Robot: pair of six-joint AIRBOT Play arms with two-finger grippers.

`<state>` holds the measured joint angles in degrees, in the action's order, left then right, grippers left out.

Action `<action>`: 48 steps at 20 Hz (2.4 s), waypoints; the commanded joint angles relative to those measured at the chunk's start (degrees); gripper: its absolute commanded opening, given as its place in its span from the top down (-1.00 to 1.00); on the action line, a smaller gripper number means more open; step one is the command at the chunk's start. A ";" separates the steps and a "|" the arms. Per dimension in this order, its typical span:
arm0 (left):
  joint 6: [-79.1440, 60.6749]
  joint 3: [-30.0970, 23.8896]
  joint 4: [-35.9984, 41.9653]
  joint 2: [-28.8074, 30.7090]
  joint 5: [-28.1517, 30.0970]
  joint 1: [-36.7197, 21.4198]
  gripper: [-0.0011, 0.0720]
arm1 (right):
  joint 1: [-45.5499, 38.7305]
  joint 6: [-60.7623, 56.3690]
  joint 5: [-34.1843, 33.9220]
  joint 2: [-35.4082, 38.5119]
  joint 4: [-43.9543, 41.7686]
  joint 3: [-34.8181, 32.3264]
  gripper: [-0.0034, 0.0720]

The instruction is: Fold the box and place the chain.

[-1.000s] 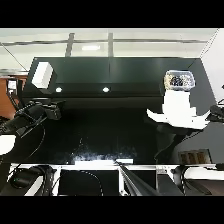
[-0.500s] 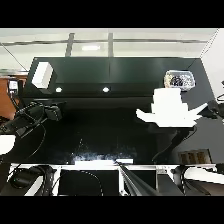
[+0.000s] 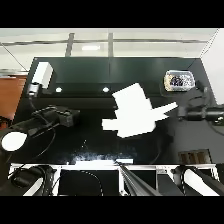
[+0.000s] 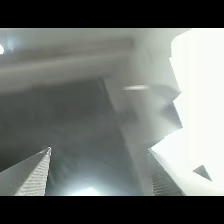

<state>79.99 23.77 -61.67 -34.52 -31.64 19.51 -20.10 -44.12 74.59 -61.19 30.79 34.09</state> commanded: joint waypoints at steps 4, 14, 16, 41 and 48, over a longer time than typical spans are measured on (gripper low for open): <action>-2.95 6.12 19.82 -20.61 -0.68 1.22 -0.95 | 20.24 1.07 -15.52 3.82 -5.62 -8.96 0.88; -45.57 13.53 47.89 -50.62 -37.83 -12.92 -0.95 | 23.80 1.07 -16.39 3.82 -5.84 -8.96 0.88; -49.72 14.21 47.41 -52.70 -38.91 -10.47 -0.95 | 23.80 1.07 -17.11 3.82 -5.84 -8.96 0.88; -74.47 19.45 25.86 -36.44 -23.43 9.68 0.90 | 21.14 0.66 5.42 3.85 18.03 9.09 -0.95; -91.65 18.99 35.93 -44.41 -13.57 11.47 0.90 | 30.23 16.41 -12.33 3.82 19.19 9.09 -0.95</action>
<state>-2.94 42.96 -29.23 -75.83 -48.75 30.26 6.66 -34.09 69.21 -57.36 49.10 43.09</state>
